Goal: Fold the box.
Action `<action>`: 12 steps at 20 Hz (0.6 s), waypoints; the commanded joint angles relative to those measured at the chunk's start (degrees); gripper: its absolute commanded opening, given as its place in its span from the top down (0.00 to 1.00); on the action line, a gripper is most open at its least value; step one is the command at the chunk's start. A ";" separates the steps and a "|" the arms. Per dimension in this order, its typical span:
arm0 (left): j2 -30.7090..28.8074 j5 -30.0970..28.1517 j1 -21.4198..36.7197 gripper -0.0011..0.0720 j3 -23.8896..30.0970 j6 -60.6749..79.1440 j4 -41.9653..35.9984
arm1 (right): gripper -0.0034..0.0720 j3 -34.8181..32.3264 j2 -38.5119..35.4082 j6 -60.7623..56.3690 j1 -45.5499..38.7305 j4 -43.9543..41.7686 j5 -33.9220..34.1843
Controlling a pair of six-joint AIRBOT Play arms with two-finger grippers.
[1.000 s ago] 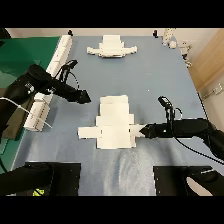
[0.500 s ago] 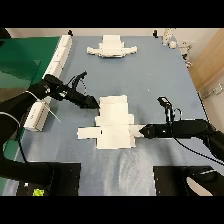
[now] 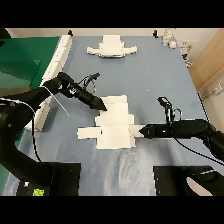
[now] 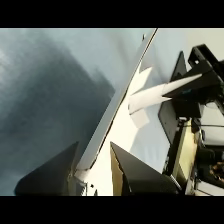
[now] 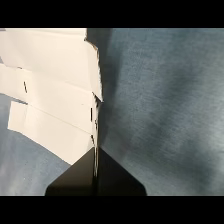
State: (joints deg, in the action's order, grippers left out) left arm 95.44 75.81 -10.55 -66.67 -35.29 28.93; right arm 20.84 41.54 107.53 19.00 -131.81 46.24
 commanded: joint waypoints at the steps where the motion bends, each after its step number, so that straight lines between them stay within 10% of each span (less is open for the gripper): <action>1: 1.66 5.42 -0.63 0.59 -1.53 1.20 1.14 | 0.96 -0.02 -0.07 0.00 0.07 0.04 0.28; 6: 1.64 6.32 -0.81 0.96 -1.53 3.39 2.34 | 0.96 -0.02 -0.07 0.00 0.07 0.04 0.28; 12: 1.64 5.70 -2.19 0.96 -1.53 5.75 2.10 | 0.90 0.04 -0.07 0.04 0.04 0.94 0.24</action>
